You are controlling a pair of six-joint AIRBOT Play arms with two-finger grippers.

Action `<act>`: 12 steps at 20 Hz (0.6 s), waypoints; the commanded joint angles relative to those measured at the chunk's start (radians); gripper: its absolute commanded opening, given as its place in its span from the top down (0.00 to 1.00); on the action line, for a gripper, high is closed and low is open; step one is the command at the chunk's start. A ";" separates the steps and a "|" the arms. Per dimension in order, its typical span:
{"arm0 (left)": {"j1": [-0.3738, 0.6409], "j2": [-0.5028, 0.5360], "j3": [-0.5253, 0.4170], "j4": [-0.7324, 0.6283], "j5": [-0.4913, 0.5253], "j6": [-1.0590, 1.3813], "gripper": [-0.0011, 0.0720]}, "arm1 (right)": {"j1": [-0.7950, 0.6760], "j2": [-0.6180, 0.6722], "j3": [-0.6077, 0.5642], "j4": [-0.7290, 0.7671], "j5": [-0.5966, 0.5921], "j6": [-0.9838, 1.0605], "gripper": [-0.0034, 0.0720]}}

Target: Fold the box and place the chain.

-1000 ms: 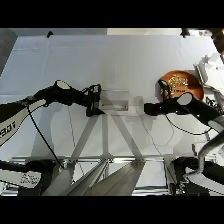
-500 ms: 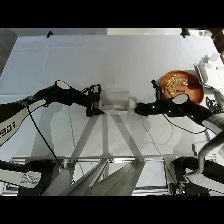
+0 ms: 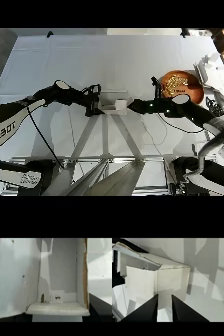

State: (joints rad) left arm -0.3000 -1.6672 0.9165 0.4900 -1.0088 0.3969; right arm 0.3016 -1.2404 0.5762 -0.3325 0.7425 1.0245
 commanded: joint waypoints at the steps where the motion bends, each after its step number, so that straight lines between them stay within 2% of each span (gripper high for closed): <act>1: -0.001 0.000 0.000 -0.003 0.002 -0.002 0.63 | 0.031 0.002 0.000 0.016 -0.045 -0.001 0.64; 2: -0.001 0.000 0.000 -0.003 0.002 -0.002 0.63 | 0.034 0.002 0.000 0.006 -0.060 -0.001 0.65; 3: -0.001 0.000 0.000 -0.003 0.002 -0.002 0.63 | 0.034 0.002 0.000 -0.014 -0.069 0.000 0.74; 7: -0.001 0.000 0.000 -0.003 0.002 -0.002 0.63 | 0.034 0.003 0.000 -0.090 -0.074 0.026 0.72; 10: -0.001 0.000 0.000 -0.003 0.002 -0.002 0.63 | 0.033 0.005 0.000 -0.112 -0.088 0.058 0.80; 12: -0.001 0.000 0.000 -0.003 0.002 -0.002 0.63 | 0.032 0.006 0.000 -0.157 -0.110 0.094 0.80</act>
State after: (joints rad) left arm -0.3008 -1.6672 0.9165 0.4858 -1.0061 0.3935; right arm 0.3344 -1.2362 0.5762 -0.4347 0.6621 1.0748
